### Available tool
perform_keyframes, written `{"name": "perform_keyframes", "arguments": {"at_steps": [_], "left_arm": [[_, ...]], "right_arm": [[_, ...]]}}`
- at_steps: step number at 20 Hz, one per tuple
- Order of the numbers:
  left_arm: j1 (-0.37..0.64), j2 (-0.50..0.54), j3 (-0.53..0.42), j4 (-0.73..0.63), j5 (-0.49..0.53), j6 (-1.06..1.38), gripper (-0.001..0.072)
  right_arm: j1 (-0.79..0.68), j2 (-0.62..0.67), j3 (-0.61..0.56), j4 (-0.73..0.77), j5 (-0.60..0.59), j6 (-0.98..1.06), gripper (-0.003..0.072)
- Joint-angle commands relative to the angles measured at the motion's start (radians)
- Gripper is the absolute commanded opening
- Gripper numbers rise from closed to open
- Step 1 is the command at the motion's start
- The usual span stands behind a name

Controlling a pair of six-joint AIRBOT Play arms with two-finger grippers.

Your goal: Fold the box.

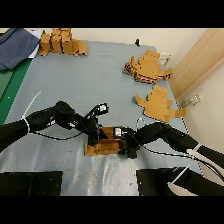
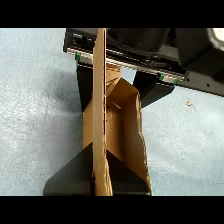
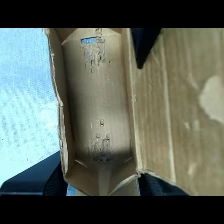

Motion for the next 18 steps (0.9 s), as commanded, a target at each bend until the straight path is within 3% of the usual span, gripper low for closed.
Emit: {"name": "perform_keyframes", "arguments": {"at_steps": [1,18], "left_arm": [[0.001,-0.001,0.0,0.0,0.0,0.0,0.0013],[0.001,-0.001,0.0,0.001,0.026,0.0,0.0013]], "right_arm": [[0.001,0.0,0.0,0.003,0.001,0.001,0.0512],[0.001,0.0,-0.001,0.003,0.002,0.001,0.0512]]}}
